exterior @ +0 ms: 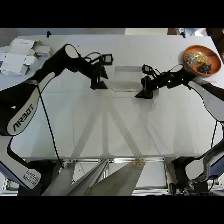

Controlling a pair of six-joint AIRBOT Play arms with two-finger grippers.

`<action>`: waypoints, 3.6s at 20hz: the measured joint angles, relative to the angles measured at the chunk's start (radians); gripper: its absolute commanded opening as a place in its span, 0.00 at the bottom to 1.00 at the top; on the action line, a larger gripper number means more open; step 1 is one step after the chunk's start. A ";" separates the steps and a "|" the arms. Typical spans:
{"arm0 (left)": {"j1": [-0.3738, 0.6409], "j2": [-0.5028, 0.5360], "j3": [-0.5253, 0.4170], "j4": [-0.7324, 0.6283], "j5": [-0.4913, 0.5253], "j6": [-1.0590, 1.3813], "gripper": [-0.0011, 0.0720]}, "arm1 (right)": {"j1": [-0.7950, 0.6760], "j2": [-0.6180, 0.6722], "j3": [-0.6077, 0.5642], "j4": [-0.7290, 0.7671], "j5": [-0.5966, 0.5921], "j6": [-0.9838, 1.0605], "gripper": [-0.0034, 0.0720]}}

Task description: Fold the box and place the chain.

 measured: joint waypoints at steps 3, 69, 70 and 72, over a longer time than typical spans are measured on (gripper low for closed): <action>-0.027 -0.037 0.000 0.017 -0.002 0.029 0.90 | 0.000 0.000 0.000 0.000 0.000 0.000 0.74; 0.020 0.023 -0.002 -0.117 0.036 0.105 0.30 | 0.000 0.000 0.000 0.000 0.000 0.001 0.74; 0.035 0.041 -0.002 -0.117 0.019 0.105 0.30 | 0.000 0.000 0.000 0.000 0.000 0.001 0.74; 0.066 0.076 -0.002 -0.117 -0.006 0.105 0.30 | 0.000 0.000 0.000 0.000 0.000 0.000 0.74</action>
